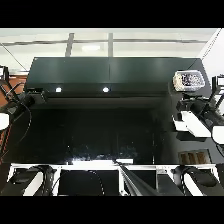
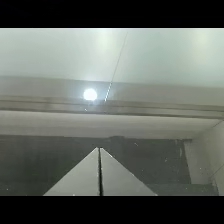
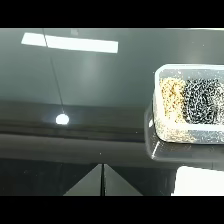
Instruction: Fold the box and place the chain.
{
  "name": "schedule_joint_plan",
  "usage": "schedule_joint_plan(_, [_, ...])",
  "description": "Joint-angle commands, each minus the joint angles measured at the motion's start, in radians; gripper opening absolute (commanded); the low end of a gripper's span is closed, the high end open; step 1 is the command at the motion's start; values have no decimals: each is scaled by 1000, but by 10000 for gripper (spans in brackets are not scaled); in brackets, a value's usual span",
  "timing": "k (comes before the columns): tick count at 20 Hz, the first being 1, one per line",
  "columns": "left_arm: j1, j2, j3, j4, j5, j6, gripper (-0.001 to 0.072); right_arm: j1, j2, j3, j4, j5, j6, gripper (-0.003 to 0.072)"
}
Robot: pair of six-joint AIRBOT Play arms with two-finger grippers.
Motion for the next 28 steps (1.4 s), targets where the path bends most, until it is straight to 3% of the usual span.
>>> schedule_joint_plan(1, [0,0,0,-1,1,0,29,0,0,0,41,-69,1,15])
schedule_joint_plan(4, [0,-10,0,-54,7,-2,31,1,0,0,230,-132,4,15])
schedule_joint_plan(5, [-4,-29,0,-96,16,-2,72,1,-3,0,245,-150,4,16])
schedule_joint_plan(6, [-9,-52,0,-131,22,-2,344,0,-13,0,244,-159,3,110])
schedule_joint_plan(7, [-23,-79,0,-154,26,-3,715,0,-35,0,231,-151,3,581])
schedule_joint_plan(8, [-39,-104,2,-157,36,1,718,0,-67,0,216,-129,3,708])
schedule_joint_plan(11, [-77,-139,13,-156,31,6,718,-124,-206,80,136,65,45,706])
schedule_joint_plan(14, [-87,-135,14,-156,26,5,718,-451,-385,320,-11,268,160,707])
schedule_joint_plan(17, [-87,-135,14,-156,25,5,718,-786,-584,560,-75,521,212,706])
schedule_joint_plan(20, [-87,-136,14,-156,-19,6,718,-1023,-735,717,-89,712,235,706])
schedule_joint_plan(23, [-87,-137,14,-134,-108,75,718,-1120,-901,856,-48,909,144,706])
schedule_joint_plan(26, [-87,-138,13,-144,-114,83,718,-1106,-1036,929,38,1114,-38,705])
schedule_joint_plan(28, [-87,-138,13,-219,-98,83,718,-1069,-1069,931,32,1098,-85,705])
